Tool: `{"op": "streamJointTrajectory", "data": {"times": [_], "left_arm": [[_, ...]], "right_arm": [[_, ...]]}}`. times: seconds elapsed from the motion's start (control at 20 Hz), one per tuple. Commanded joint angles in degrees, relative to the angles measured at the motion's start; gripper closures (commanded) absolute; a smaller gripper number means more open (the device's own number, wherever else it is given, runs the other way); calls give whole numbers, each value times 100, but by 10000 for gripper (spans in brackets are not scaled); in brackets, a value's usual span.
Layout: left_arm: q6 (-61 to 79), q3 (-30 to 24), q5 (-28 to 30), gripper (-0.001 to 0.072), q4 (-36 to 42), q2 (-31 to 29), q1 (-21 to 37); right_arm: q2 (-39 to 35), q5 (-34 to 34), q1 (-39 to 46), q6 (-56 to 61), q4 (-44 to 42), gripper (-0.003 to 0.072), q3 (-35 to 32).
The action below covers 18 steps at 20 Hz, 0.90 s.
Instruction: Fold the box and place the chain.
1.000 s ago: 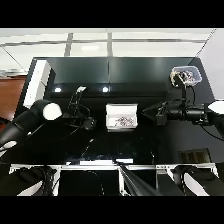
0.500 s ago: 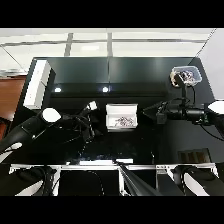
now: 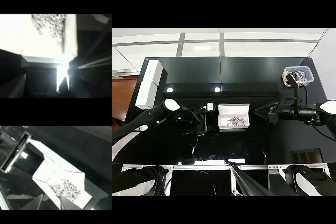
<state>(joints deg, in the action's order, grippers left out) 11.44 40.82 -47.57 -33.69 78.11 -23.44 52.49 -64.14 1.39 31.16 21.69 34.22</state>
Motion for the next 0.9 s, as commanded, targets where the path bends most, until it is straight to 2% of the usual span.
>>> {"op": "streamJointTrajectory", "data": {"times": [0.0,0.5,0.85], "left_arm": [[385,96,-68,-10,330,201,63],[459,131,-22,-8,472,234,-98],[188,415,153,-6,345,455,-413]], "right_arm": [[4,-2,-11,20,-4,424,-2],[4,31,-11,17,-2,424,-2],[4,35,-11,15,0,424,-4]]}}
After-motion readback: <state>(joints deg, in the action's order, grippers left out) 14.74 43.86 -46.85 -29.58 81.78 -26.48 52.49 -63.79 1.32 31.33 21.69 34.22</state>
